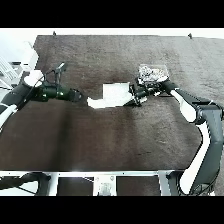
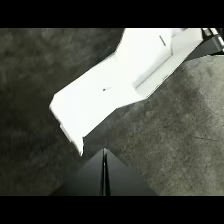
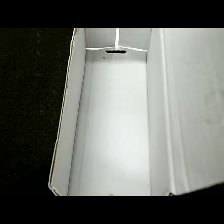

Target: Fold the box and place the chain.

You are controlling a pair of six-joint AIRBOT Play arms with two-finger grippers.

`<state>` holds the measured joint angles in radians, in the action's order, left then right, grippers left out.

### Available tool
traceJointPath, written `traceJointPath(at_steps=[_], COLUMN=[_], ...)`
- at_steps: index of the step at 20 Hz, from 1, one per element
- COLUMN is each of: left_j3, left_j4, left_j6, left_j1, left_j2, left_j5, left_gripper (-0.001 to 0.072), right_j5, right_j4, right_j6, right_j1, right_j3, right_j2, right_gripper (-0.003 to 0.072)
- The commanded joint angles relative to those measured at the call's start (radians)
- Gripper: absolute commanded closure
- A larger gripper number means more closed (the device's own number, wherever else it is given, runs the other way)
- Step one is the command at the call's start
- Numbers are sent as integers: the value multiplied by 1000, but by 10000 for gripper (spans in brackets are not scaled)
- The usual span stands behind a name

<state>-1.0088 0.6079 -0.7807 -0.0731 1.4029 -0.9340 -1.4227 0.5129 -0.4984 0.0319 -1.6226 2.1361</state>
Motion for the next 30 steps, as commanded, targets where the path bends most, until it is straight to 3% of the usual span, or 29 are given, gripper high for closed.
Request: traceJointPath(at_steps=[1, 4, 9, 14, 20, 29, 30], left_j3=[79, 88, 74, -30, -152, -193, -204], left_j4=[-5, -11, -128, -163, -197, -310, -314], left_j6=[-86, -85, -29, -24, -60, 15, 14], left_j1=[63, 112, 58, -10, -66, -87, -87], left_j2=[-8, 8, 148, 280, 395, 399, 397], left_j5=[32, 25, 31, 51, 3, -59, -68], left_gripper=[690, 690, 689, 690, 689, 683, 528], right_j5=[0, 0, 0, 0, 0, 0, 0], right_j4=[0, 0, 0, 0, 0, 0, 0], right_j6=[0, 0, 0, 0, 0, 0, 0], right_j1=[0, 0, 0, 0, 0, 0, 0], right_j3=[0, 0, 0, 0, 0, 0, 0], right_j2=[0, 0, 0, 0, 0, 0, 0], right_gripper=[138, 137, 138, 138, 138, 138, 137])
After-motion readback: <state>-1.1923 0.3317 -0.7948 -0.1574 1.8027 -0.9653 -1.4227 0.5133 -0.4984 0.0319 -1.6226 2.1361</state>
